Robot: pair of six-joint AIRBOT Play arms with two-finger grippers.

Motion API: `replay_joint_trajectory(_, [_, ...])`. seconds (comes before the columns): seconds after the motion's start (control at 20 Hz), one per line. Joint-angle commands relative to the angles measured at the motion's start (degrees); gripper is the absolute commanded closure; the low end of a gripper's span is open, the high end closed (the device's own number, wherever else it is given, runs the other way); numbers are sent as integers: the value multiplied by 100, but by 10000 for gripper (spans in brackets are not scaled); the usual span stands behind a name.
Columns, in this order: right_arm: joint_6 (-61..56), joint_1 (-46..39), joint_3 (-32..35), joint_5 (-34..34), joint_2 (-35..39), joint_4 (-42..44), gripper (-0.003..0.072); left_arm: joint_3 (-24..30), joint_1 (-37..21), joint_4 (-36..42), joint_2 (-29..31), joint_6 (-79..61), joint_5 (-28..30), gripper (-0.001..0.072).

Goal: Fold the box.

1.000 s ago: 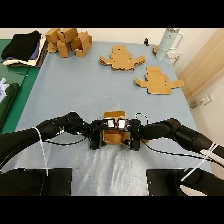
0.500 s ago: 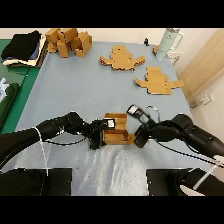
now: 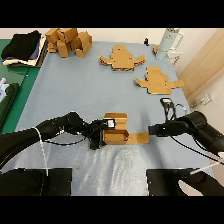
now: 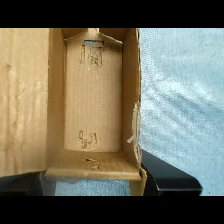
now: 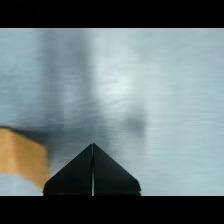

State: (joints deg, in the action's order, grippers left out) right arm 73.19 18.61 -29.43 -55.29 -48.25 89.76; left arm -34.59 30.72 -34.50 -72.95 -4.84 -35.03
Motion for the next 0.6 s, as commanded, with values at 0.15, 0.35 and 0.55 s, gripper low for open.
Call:
replay_joint_trajectory(0.15, [2271, -243, 188, 531, -817, 3447, 682, 2, 0, -2, -4, -2, 2, 272])
replay_joint_trajectory(0.35, [2404, -243, 188, 400, -809, 3521, 683, 2, 0, -2, -2, -2, 2, 272])
replay_joint_trajectory(0.55, [2470, -243, 114, 269, -807, 3615, 682, 2, 0, -2, -2, -2, 2, 272])
